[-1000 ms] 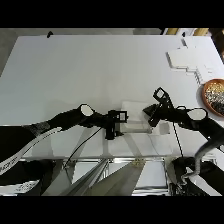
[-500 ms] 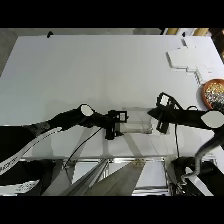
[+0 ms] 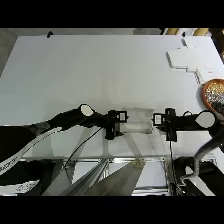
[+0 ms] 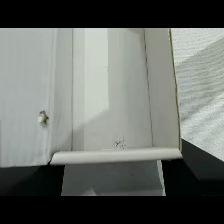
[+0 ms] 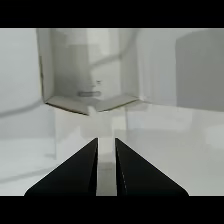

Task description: Fold the box and place the chain.

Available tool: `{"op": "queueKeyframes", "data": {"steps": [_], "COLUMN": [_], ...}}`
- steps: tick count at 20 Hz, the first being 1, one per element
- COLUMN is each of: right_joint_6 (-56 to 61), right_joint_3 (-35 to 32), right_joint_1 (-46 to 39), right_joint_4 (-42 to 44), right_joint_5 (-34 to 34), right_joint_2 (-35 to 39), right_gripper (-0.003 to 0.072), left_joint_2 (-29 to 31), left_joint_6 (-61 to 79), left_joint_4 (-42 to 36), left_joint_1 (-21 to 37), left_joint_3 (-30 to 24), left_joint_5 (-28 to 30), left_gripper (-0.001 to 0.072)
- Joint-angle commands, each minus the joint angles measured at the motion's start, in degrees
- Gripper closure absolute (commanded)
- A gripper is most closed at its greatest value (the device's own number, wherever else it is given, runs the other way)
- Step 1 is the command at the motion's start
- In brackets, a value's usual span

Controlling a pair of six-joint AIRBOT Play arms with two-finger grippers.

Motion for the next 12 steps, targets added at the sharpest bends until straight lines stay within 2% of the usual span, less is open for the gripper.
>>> {"op": "queueKeyframes", "data": {"steps": [1,6,10,11,12], "right_joint_6": [-6.7,-11.5,-11.5,-11.6,-12.4], "right_joint_3": [-0.6,-0.6,-0.8,-1.4,-2.2], "right_joint_1": [1.0,1.3,1.3,1.3,1.3], "right_joint_4": [2.6,13.6,16.0,17.3,19.1], "right_joint_5": [-0.3,-1.0,-1.7,-2.1,-2.4], "right_joint_2": [-3.0,-5.9,-6.1,-6.1,-6.1], "right_gripper": [0.0554,0.0569,0.0571,0.0561,0.0518], "left_joint_2": [0.0,0.0,0.0,0.0,0.0], "left_joint_6": [0.0,0.0,0.0,0.0,0.0], "left_joint_4": [0.0,0.0,0.0,0.0,0.0], "left_joint_1": [0.0,0.0,0.0,0.0,0.0], "left_joint_3": [0.0,0.0,0.0,0.0,0.0], "left_joint_5": [0.0,0.0,0.0,0.0,0.0], "left_gripper": [0.0418,0.0418,0.0418,0.0418,0.0418]}}
